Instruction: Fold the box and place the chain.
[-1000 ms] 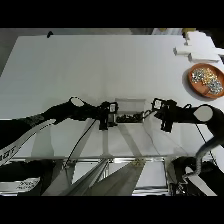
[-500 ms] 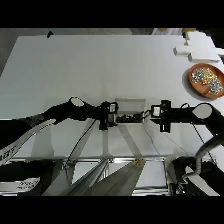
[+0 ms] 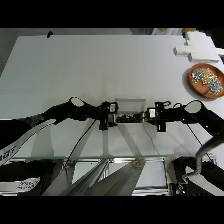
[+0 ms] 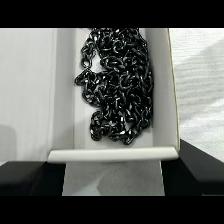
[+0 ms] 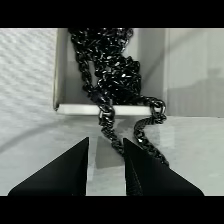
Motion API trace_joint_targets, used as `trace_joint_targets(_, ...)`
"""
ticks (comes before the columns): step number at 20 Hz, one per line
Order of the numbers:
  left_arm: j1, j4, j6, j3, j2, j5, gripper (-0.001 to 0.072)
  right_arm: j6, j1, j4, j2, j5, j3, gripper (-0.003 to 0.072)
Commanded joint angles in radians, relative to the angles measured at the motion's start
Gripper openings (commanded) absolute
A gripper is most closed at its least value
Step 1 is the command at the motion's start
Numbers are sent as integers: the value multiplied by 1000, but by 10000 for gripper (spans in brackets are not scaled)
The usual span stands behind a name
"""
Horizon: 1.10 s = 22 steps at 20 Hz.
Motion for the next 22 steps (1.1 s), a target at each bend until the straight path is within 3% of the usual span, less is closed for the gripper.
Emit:
trace_joint_targets(1, 0, 0, 0, 0, 0, 0, 72, -18, -1, 21, -17, -26, 0, 215)
trace_joint_targets(6, 0, 0, 0, 0, 0, 0, 72, -18, 26, 68, -65, -15, 0, 176)
trace_joint_targets(8, 0, 0, 0, 0, 0, 0, 72, -17, 45, 81, -69, -19, 0, 118)
trace_joint_targets(9, 0, 0, 0, 0, 0, 0, 72, 14, 43, 75, -68, -19, 0, 54)
trace_joint_targets(14, 0, 0, 0, 0, 0, 0, 72, 463, 4, -207, -29, 18, 0, 18)
trace_joint_targets(16, 0, 0, 0, 0, 0, 0, 72, 549, -1, -272, 32, 56, 0, 17)
trace_joint_targets(22, 0, 0, 0, 0, 0, 0, 72, 814, -1, -180, 358, 92, 9, 18)
